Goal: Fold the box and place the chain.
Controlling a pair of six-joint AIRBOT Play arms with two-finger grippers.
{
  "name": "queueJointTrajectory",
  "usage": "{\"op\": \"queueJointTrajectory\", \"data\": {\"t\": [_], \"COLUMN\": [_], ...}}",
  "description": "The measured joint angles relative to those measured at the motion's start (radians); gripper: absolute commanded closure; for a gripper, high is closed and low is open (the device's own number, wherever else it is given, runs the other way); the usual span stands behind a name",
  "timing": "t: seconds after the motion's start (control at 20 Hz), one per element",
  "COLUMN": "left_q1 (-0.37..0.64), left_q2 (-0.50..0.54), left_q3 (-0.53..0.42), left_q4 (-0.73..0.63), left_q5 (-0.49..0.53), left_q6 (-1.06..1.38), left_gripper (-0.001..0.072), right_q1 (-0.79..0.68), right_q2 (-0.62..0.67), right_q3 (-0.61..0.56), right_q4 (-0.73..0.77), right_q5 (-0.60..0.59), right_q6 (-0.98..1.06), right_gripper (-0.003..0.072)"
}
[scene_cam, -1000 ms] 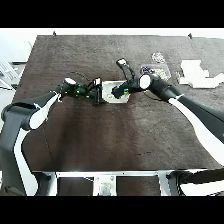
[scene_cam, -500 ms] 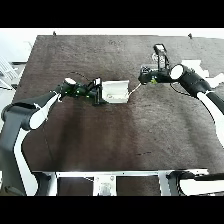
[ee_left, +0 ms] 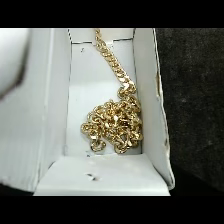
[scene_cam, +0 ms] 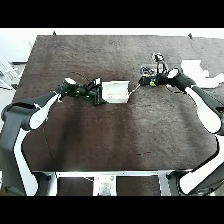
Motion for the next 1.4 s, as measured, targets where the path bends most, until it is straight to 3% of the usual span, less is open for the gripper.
{"op": "queueJointTrajectory", "data": {"t": [0.15,0.2,0.25,0.4,0.6,1.05,1.4], "left_q1": [0.0,0.0,0.0,0.0,0.0,0.0,0.0], "left_q2": [0.0,0.0,0.0,0.0,0.0,0.0,0.0], "left_q3": [0.0,0.0,0.0,0.0,0.0,0.0,0.0], "left_q4": [0.0,0.0,0.0,0.0,0.0,0.0,0.0], "left_q5": [0.0,0.0,0.0,0.0,0.0,0.0,0.0], "left_q6": [0.0,0.0,0.0,0.0,0.0,0.0,0.0], "left_gripper": [0.0358,0.0359,0.0358,0.0358,0.0359,0.0359,0.0358], "right_q1": [-0.002,-0.003,-0.005,-0.009,-0.006,0.203,0.47], "right_q2": [-0.034,-0.04,-0.043,-0.016,0.181,0.706,0.84], "right_q3": [0.026,0.03,0.034,0.04,0.045,0.047,0.062], "right_q4": [0.108,0.137,0.16,0.212,0.192,-0.298,-0.581], "right_q5": [0.012,0.014,0.014,0.061,0.14,0.154,0.088], "right_q6": [-0.1,-0.127,-0.153,-0.204,-0.203,0.071,0.206], "right_gripper": [0.0407,0.0572,0.0681,0.0684,0.0685,0.0685,0.0684]}}
